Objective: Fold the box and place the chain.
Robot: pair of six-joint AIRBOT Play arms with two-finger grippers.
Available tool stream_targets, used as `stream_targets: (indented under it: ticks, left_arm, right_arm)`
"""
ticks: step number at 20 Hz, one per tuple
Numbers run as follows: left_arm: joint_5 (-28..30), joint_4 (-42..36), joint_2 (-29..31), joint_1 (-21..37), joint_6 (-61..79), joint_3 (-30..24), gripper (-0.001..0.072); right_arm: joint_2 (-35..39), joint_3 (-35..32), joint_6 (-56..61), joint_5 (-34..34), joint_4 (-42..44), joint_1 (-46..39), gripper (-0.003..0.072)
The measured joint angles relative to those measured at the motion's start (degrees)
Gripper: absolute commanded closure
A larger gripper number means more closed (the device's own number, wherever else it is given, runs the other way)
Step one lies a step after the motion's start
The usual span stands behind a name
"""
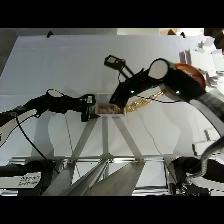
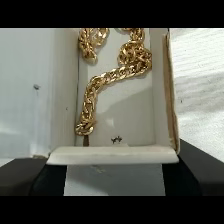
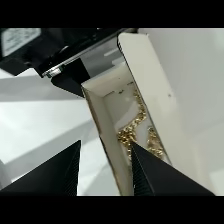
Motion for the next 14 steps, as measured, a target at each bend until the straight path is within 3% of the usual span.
stream_targets:
  ticks: [4, 6, 10, 14]
  left_arm:
    - [0.0, 0.0, 0.0, 0.0, 0.0, 0.0, 0.0498]
    - [0.0, 0.0, 0.0, 0.0, 0.0, 0.0, 0.0498]
    - [0.0, 0.0, 0.0, 0.0, 0.0, 0.0, 0.0498]
    - [0.0, 0.0, 0.0, 0.0, 0.0, 0.0, 0.0498]
  right_arm:
    - [4.9, 0.1, -8.8, 4.0, 1.2, -9.0, 0.0321]
    - [6.0, -0.3, -15.0, 6.7, 1.7, -14.7, 0.0086]
    - [4.1, -1.9, -31.2, 9.5, 2.2, -23.2, 0.0073]
    - [-1.9, -2.5, -40.1, 11.0, 0.8, -24.6, 0.0073]
